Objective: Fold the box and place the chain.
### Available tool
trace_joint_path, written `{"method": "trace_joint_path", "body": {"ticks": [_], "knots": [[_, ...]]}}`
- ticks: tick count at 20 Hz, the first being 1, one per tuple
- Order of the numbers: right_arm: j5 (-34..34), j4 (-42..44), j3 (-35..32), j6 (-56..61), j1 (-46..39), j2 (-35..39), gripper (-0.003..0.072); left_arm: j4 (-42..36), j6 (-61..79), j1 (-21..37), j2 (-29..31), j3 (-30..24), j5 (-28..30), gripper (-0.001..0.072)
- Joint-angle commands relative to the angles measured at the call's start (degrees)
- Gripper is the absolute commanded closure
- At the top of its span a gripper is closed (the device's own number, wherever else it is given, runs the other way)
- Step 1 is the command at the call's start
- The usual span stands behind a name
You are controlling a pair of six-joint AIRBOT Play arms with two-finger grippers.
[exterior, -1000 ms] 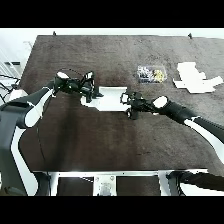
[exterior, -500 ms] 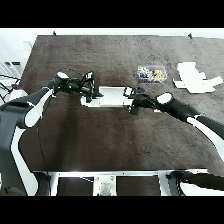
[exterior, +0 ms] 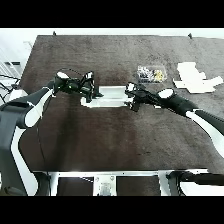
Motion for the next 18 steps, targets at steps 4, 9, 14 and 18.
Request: {"method": "trace_joint_path", "body": {"ticks": [4,9,14,18], "knots": [[14.49,0.81,6.19,-1.4,-4.46,-5.14,0.0069,0.02,0.02,0.04,-0.02,0.0,-0.04,0.0689],[22.99,1.27,13.29,-1.38,-6.99,-11.08,0.0069,0.02,0.02,0.04,-0.02,0.0,-0.04,0.0689],[28.79,1.05,18.47,-1.38,-8.02,-16.33,0.007,0.02,0.02,0.04,-0.02,0.0,-0.04,0.0689],[33.03,0.83,22.62,-1.42,-8.07,-20.81,0.007,0.02,0.02,0.04,-0.02,0.0,-0.04,0.0689]]}}
